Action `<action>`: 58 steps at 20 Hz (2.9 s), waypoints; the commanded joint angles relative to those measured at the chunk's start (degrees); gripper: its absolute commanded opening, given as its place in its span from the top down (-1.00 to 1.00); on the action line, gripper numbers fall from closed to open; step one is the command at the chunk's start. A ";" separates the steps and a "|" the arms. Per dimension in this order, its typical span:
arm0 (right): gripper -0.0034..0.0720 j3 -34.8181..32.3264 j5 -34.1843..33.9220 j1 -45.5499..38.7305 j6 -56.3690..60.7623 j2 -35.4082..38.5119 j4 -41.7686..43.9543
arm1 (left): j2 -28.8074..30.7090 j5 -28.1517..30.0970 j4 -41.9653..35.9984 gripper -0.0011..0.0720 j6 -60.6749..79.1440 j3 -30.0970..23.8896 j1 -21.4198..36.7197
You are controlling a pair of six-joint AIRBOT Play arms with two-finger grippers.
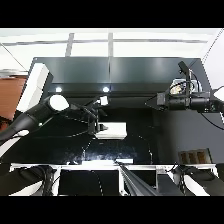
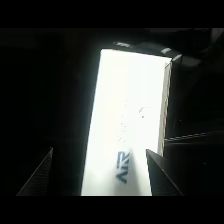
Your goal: Fold the box and place the chain.
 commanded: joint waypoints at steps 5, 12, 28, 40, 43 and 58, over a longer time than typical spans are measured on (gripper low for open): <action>0.85 0.07 -0.20 0.00 0.04 0.04 -0.26 | -4.50 0.04 2.23 -0.98 -2.01 1.33 -3.30; 0.85 0.07 -0.20 0.00 0.04 0.04 -0.28 | -4.98 -0.07 2.23 -0.98 -1.97 1.31 -3.32; 0.85 0.07 -0.15 0.00 0.07 0.04 -1.33 | -4.11 -2.99 2.60 -0.98 -2.67 1.95 -3.32; 0.85 0.07 -0.17 0.00 0.07 0.04 -1.73 | -5.25 -1.49 5.68 -0.98 -4.20 1.90 -5.22; 0.85 0.04 -0.20 0.00 0.07 0.04 -1.75 | -5.88 1.22 5.90 -0.98 -5.77 1.90 -5.66; 0.85 0.04 -1.07 0.00 0.07 0.04 -2.60 | -5.55 -4.31 23.17 -0.23 -25.55 1.95 -7.26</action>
